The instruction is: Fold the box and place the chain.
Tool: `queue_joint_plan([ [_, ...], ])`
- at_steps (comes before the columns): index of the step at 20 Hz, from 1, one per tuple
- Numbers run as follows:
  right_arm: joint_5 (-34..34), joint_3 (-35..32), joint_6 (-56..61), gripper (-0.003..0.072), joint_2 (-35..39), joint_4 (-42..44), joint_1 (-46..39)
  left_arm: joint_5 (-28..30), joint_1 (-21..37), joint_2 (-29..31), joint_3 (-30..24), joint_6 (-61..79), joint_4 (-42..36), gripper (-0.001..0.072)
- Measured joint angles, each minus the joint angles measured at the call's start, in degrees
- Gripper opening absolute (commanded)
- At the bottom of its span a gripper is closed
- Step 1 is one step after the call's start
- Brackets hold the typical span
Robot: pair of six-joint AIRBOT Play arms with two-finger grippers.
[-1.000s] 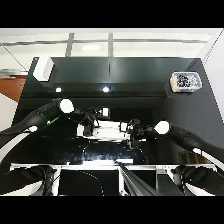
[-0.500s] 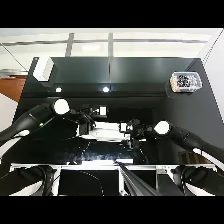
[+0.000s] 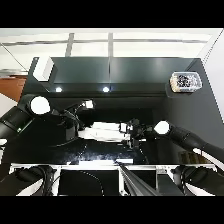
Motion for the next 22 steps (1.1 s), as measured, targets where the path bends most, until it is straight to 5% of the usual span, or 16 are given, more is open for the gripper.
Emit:
queue_joint_plan([
  [4,0.00,0.00,-0.04,0.0478,0.00,-0.02,0.00,0.00,0.37,0.48,-3.43,-0.52,-13.42,0.0031],
  [10,0.02,0.00,-0.04,0.0478,0.00,-0.02,0.00,17.40,0.52,0.20,-8.35,0.85,-27.06,0.0031],
  [14,0.02,0.00,-0.02,0.0478,0.00,-0.02,0.00,25.57,0.15,-2.10,-9.20,2.54,-30.62,0.0031],
  [22,0.00,0.00,-0.02,0.0478,0.00,-0.02,0.00,30.14,0.00,-8.31,-9.44,4.52,-32.11,0.0032],
])
